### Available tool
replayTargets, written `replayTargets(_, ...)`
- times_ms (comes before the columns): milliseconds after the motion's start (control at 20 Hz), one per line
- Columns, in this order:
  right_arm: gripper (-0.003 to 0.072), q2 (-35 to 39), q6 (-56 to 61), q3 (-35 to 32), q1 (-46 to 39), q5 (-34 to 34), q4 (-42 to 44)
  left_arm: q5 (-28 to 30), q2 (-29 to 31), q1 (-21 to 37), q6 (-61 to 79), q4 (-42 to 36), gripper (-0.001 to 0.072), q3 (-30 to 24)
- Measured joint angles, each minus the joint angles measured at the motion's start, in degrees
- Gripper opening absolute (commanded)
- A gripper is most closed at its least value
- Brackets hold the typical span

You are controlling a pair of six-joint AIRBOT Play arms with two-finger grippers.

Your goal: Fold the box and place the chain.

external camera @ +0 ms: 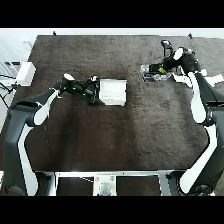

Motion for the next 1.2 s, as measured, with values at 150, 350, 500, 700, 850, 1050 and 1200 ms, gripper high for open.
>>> replayTargets(150, 0.0349, -2.0, -3.8, 0.5, 0.0, -0.3, 2.4, 0.0, 0.0, 0.0, 0.0, 0.0, 0.0459, 0.0)
replayTargets(350, 0.0224, -3.0, -6.8, 0.7, 0.3, -0.6, 3.5, 0.0, 0.0, 0.0, 0.0, 0.0, 0.0459, 0.0)
replayTargets(500, 0.0007, -3.2, -9.6, 0.9, 1.3, -0.6, 3.8, 0.0, 0.0, 0.0, 0.0, 0.0, 0.0459, 0.0)
replayTargets(700, 0.0005, -1.0, -10.6, 1.0, 1.9, 0.2, 3.0, 0.0, 0.0, 0.0, 0.0, 0.0, 0.0459, 0.0)
replayTargets(850, 0.0005, 3.3, -10.1, 1.0, 2.0, 0.1, 2.5, 0.0, 0.0, 0.0, 0.0, 0.0, 0.0459, 0.0)
replayTargets(1050, 0.0005, 11.1, -9.6, 1.0, 2.1, 2.0, 2.1, 0.0, 0.0, 0.0, 0.0, 0.0, 0.0459, 0.0)
replayTargets(1200, 0.0005, 18.4, -9.2, 1.0, 2.4, 4.4, 1.9, 0.0, 0.0, 0.0, 0.0, 0.0, 0.0459, 0.0)
